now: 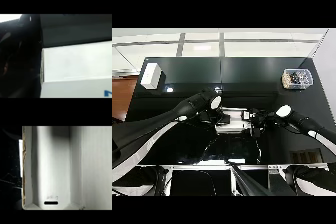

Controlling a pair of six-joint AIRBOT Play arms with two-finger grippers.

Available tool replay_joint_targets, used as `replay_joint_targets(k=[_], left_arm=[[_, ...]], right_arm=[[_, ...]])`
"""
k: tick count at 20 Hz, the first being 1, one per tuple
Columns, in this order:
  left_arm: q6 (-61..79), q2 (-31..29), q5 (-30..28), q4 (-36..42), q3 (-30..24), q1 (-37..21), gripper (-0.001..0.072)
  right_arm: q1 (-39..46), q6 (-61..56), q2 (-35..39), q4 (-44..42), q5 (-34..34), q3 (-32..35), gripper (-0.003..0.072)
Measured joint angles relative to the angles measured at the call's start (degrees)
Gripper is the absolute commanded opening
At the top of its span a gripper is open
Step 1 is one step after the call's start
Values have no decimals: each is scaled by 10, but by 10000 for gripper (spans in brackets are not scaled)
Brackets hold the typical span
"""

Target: Fold the box and place the chain.

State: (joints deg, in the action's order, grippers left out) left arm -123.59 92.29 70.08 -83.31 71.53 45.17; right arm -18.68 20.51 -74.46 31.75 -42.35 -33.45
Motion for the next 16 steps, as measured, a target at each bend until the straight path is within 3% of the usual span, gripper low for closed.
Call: replay_joint_targets(k=[4, 6, 7, 11, 12, 13, 15, 16], left_arm=[[-14, 7, -1, 3, 2, 2, 45], [-11, 12, -3, 4, 1, 3, 368], [-13, 13, 2, 7, 1, 3, 392], [-16, 13, 7, 7, 5, 3, 389], [-16, 14, 6, 6, 4, 2, 345], [-18, 14, 7, 4, 5, 2, 214], [-18, 15, 7, 2, 5, 2, 40], [-24, 16, 8, 2, 5, 2, 24]], right_arm=[[0, -1, 0, -1, 0, 1, 407], [0, 3, 0, 0, 0, 1, 407], [0, 2, 0, 0, 0, 1, 406], [0, 1, 0, 0, 0, 1, 407], [0, 1, 0, 0, 0, 1, 407], [0, 1, 0, 0, 0, 1, 407], [0, 1, 0, 0, 0, 1, 407], [0, -2, 0, 0, 0, 1, 407]])
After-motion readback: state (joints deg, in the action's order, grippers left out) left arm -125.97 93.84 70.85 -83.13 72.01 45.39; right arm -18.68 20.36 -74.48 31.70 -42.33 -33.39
